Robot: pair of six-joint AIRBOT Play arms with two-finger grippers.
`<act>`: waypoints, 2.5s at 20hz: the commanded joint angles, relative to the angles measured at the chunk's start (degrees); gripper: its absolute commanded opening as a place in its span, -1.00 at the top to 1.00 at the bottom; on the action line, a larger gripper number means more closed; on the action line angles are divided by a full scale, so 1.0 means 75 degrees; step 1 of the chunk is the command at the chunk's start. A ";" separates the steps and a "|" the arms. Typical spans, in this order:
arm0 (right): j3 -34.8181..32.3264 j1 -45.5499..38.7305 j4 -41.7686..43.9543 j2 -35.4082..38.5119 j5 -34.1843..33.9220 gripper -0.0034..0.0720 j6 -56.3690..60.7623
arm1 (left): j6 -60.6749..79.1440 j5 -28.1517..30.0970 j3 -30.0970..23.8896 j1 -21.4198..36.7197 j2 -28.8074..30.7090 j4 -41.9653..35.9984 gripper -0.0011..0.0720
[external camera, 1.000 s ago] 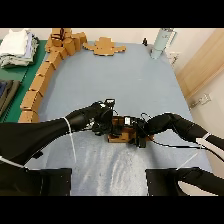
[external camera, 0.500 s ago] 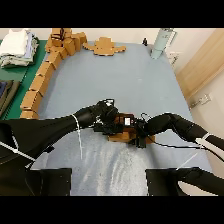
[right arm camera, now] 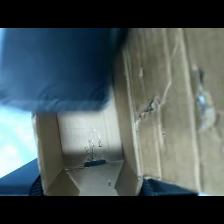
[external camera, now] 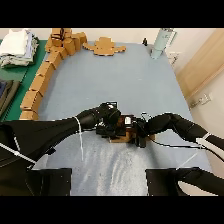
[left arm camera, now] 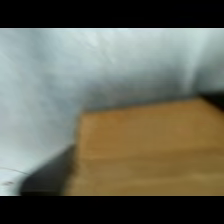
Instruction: Fold the box.
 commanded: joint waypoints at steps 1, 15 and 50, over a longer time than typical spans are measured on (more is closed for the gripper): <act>0.0003 0.0000 -0.0023 0.0006 -0.0029 -0.66 0.0012 | -0.0023 -0.0490 -0.0003 0.0015 0.0000 0.0152 -0.35; 0.0003 0.0000 -0.0023 0.0006 -0.0029 -0.66 0.0012 | 0.1696 -0.1775 0.1279 0.1451 0.0079 -0.1801 -0.35; 0.0003 0.0000 -0.0023 0.0006 -0.0029 -0.66 0.0012 | 1.7477 0.1542 -0.3305 0.3171 0.2296 -0.5546 -0.93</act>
